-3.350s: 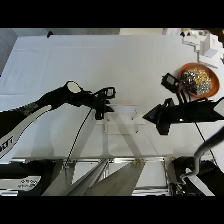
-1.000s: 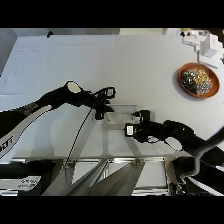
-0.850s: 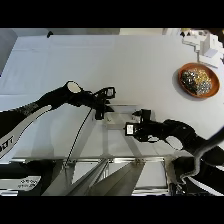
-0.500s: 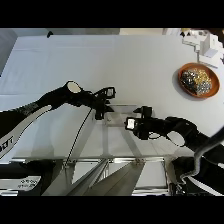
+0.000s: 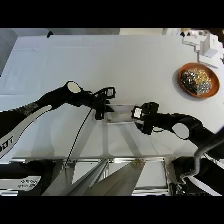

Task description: Fold the box and place the chain.

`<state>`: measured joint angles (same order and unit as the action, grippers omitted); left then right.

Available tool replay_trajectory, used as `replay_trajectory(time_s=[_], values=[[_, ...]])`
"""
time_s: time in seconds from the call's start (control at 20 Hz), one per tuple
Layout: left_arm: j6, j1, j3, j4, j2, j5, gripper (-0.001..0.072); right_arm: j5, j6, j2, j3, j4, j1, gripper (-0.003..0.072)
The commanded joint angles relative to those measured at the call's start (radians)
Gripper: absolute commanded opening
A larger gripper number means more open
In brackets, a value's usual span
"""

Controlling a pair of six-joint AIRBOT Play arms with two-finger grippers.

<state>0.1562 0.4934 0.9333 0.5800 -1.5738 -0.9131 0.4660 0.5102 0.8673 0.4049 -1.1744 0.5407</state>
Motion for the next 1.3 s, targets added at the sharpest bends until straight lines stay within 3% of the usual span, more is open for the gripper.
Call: replay_trajectory(time_s=[0.0,0.75,1.25], values=[[0.000,0.001,0.000,0.000,0.000,0.000,0.0008,0.005,-0.106,0.000,0.001,0.088,-0.058,0.0695],[0.000,0.001,0.000,0.000,0.000,0.000,0.0008,0.051,-0.619,0.164,0.001,0.504,-0.142,0.0695],[0.000,0.001,0.000,0.000,0.000,0.000,0.0008,0.182,-1.017,0.232,0.001,0.751,-0.299,0.0695]])
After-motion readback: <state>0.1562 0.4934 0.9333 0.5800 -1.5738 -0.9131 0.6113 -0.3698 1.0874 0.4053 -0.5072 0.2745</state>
